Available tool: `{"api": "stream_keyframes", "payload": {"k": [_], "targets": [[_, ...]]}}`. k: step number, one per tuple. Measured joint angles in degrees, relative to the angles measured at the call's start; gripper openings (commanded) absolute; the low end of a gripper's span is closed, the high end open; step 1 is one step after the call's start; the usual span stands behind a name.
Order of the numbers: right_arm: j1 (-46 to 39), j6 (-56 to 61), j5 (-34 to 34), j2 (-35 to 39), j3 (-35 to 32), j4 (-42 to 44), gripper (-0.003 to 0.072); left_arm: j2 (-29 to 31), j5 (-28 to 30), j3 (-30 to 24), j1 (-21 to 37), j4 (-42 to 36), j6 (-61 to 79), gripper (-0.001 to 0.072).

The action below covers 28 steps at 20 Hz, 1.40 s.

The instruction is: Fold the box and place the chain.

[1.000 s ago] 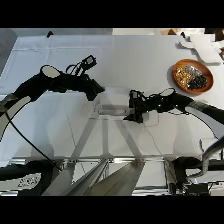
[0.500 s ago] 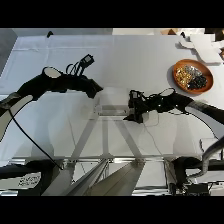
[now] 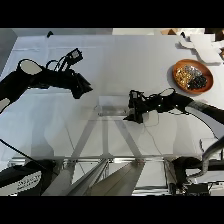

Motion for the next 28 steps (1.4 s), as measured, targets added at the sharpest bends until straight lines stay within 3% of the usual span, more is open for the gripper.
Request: {"api": "stream_keyframes", "payload": {"k": [2, 4, 7, 13, 19, 27, 28], "targets": [[0.0, 0.0, 0.0, 0.0, 0.0, 0.0, 0.0506, 0.3, -0.2, -1.1, -0.2, 2.8, 1.2, 0.0601], [0.0, 0.0, 0.0, 0.0, 0.0, 0.0, 0.0506, 0.4, 0.0, -3.3, -0.3, 4.3, 5.5, 0.0602], [0.0, 0.0, 0.0, 0.0, 0.0, 0.0, 0.0506, 0.5, 0.5, -8.3, -0.4, 3.1, 15.8, 0.0599], [0.0, 0.0, 0.0, 0.0, 0.0, 0.0, 0.0506, 0.0, 3.1, -17.0, -0.6, -7.7, 33.9, 0.0587], [0.0, 0.0, 0.0, 0.0, 0.0, 0.0, 0.0506, -3.5, 3.5, -19.0, -1.6, -12.1, 40.2, 0.0583], [0.0, 0.0, 0.0, 0.0, 0.0, 0.0, 0.0506, -5.3, -1.1, -19.3, -1.9, -13.4, 45.3, 0.0564], [0.0, 0.0, 0.0, 0.0, 0.0, 0.0, 0.0506, -5.3, -0.9, -19.3, -1.9, -13.4, 45.7, 0.0484]]}}
